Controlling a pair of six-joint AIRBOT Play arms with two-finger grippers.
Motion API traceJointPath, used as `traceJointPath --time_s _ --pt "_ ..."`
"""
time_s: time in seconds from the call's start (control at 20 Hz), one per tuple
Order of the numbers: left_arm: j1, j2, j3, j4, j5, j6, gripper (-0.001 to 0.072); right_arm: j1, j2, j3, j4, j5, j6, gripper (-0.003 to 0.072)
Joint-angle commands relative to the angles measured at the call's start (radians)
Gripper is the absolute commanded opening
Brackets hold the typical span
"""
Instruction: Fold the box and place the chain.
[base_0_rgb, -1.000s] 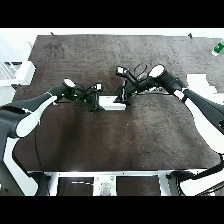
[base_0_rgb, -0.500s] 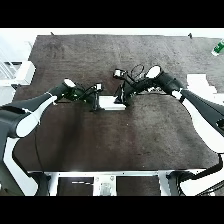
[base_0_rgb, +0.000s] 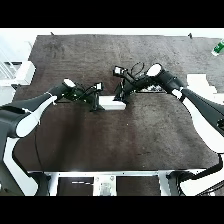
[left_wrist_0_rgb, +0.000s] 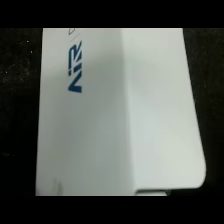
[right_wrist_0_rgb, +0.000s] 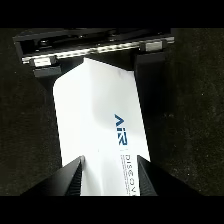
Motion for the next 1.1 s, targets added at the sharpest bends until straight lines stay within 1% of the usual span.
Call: traceJointPath --time_s 0.0,0.1,0.15,0.3,0.45,0.65,0.85,1.05 --pt "0.000 0.000 0.000 0.000 -0.001 0.002 0.0469 0.000 -0.001 0.001 -0.001 -0.007 0.000 0.0369" --pt "0.000 0.000 0.000 0.000 -0.001 0.002 0.0469 0.001 -0.001 0.001 -0.006 -0.012 0.000 0.0368" --pt "0.000 0.000 0.000 0.000 -0.001 0.002 0.0469 0.001 -0.001 0.000 -0.009 -0.032 0.000 0.0352" --pt "0.000 0.000 0.000 0.000 -0.001 0.002 0.0469 0.002 -0.001 0.000 -0.008 -0.083 0.001 0.0353" --pt "0.000 0.000 0.000 0.000 0.000 0.002 0.0469 0.011 -0.001 0.000 -0.014 -0.082 0.004 0.0353" --pt "0.000 0.000 0.000 0.000 -0.001 0.002 0.0469 0.023 -0.001 -0.008 -0.070 -0.082 0.048 0.0353" --pt "0.000 0.000 0.000 0.000 -0.001 0.002 0.0469 0.023 -0.001 -0.023 -0.072 -0.081 0.055 0.0353" --pt "0.000 0.000 0.000 0.000 -0.001 0.002 0.0469 0.034 -0.001 -0.037 -0.067 -0.050 0.072 0.0354"
